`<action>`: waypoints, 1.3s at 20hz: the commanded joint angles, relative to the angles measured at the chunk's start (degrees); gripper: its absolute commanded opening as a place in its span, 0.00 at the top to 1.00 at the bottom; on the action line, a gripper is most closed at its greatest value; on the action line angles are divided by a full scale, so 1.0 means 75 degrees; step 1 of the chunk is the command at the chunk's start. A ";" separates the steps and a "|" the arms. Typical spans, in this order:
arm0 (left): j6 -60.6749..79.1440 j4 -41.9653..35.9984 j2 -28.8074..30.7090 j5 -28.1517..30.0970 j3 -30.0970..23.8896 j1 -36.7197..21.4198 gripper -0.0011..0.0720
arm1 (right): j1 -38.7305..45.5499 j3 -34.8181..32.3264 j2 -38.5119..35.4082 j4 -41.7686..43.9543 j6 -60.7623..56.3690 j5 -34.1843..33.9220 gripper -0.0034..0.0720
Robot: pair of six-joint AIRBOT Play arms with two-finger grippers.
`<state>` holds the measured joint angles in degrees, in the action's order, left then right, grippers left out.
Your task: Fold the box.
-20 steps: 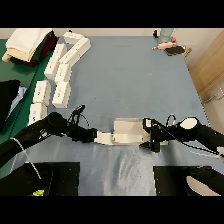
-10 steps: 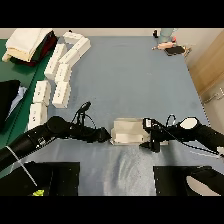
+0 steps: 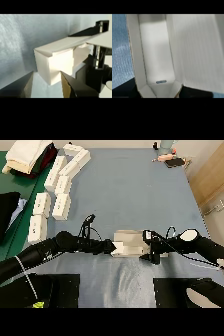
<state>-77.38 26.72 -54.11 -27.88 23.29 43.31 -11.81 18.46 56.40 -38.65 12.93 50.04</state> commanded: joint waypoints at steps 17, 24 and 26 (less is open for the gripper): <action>-0.3926 0.3625 -0.1285 -0.0597 0.1760 0.0953 0.50 | 0.0000 0.0006 -0.0006 0.0003 0.0000 0.0000 0.28; -0.7236 0.6939 -0.1693 -0.2471 0.2961 0.1492 0.51 | 0.0000 0.0006 -0.0006 0.0003 0.0000 0.0000 0.28; -0.7542 0.7181 -0.1918 -0.2897 0.3235 0.1661 0.51 | 0.0000 0.0006 -0.0006 0.0003 0.0000 0.0000 0.28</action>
